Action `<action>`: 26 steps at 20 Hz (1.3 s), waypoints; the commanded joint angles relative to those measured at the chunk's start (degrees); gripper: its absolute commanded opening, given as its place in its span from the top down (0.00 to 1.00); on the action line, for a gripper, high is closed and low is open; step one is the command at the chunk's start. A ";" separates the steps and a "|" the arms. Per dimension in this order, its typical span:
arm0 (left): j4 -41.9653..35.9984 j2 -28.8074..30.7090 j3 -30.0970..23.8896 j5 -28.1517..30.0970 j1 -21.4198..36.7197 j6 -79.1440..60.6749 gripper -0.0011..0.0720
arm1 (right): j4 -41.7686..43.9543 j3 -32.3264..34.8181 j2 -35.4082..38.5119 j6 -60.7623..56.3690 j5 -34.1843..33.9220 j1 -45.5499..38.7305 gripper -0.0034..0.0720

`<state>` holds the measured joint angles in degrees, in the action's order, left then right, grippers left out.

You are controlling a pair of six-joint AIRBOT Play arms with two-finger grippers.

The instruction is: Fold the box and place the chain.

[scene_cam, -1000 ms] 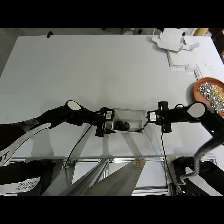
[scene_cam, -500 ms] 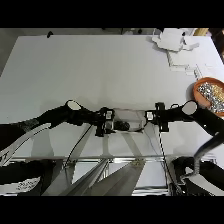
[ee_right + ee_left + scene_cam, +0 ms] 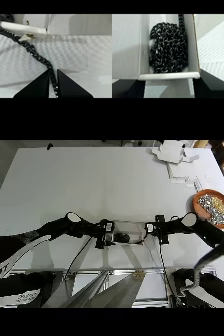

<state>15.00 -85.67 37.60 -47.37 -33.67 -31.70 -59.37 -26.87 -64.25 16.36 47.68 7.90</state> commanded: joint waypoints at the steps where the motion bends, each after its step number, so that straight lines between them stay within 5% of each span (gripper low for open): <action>1: 0.02 0.04 0.02 0.00 0.00 0.00 0.49 | -2.29 0.04 0.15 -2.29 3.87 0.00 0.83; 8: 0.02 0.04 0.02 0.02 0.00 0.00 0.49 | -2.64 0.04 1.73 -2.58 4.11 0.00 0.80; 12: 0.02 0.04 0.02 0.00 0.00 0.00 0.49 | -2.69 0.02 2.69 -2.91 4.68 0.02 0.93; 16: 0.02 0.04 0.02 0.00 0.02 0.00 0.49 | 1.88 -0.02 14.99 -7.10 10.43 0.02 0.93; 20: 0.02 0.04 0.02 0.00 0.00 0.00 0.49 | 19.80 -0.02 26.84 -7.02 19.30 0.37 0.93; 23: 0.02 0.04 0.02 0.00 0.00 0.00 0.49 | 28.24 -0.02 28.28 -6.67 14.62 6.97 0.93; 26: 0.02 0.04 0.02 0.00 0.00 0.00 0.49 | 28.37 0.00 26.16 -6.93 2.12 18.45 0.93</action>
<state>15.00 -85.67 37.60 -47.37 -33.67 -31.70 -35.70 -26.85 -37.98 9.67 58.72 18.24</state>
